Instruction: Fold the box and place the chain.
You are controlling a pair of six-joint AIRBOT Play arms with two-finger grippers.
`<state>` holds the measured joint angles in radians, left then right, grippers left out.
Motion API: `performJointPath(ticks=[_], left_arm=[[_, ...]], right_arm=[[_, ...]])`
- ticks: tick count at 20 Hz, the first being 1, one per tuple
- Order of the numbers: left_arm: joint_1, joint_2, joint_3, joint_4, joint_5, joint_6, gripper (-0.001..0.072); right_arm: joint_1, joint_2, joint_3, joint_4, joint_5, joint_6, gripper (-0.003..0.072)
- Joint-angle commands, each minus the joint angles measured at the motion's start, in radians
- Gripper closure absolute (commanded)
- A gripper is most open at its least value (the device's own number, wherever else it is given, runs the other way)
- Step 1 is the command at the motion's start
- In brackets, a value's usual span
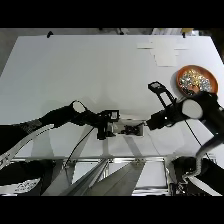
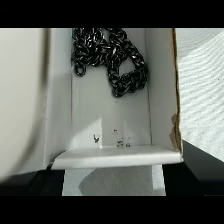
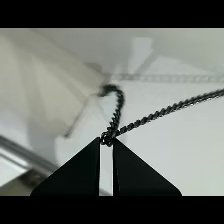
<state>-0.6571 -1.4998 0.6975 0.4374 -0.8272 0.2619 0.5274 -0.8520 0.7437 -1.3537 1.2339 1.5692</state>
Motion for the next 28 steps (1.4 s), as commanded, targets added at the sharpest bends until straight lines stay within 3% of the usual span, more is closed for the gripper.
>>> performJointPath(ticks=[1,8,18,20,23,24,25,28], left_arm=[[0.001,0.001,0.000,0.000,0.000,0.000,0.0540],[0.001,0.001,0.000,0.000,0.000,0.000,0.0540],[0.001,0.001,0.000,0.000,0.000,0.000,0.0540],[0.001,0.001,0.000,0.000,0.000,0.000,0.0540],[0.001,0.001,0.000,0.000,0.000,0.000,0.0540],[0.001,0.001,0.000,0.000,0.000,0.000,0.0540],[0.001,0.001,0.000,0.000,0.000,0.000,0.0540],[0.001,0.001,0.000,0.000,0.000,0.000,0.0540]], right_arm=[[0.115,0.143,-0.006,0.095,-0.045,0.001,0.0667],[0.286,0.173,-0.012,0.131,-0.261,0.029,0.0667],[0.294,0.011,-0.106,0.120,-0.424,0.028,0.0664],[0.294,0.014,-0.104,0.120,-0.486,0.028,0.0621],[0.254,0.019,-0.062,0.121,-0.468,0.032,0.0600],[0.223,0.019,-0.037,0.121,-0.445,0.032,0.0477],[0.190,0.019,-0.010,0.120,-0.412,0.031,0.0414],[0.080,0.019,0.069,0.119,-0.309,-0.013,0.0407]])
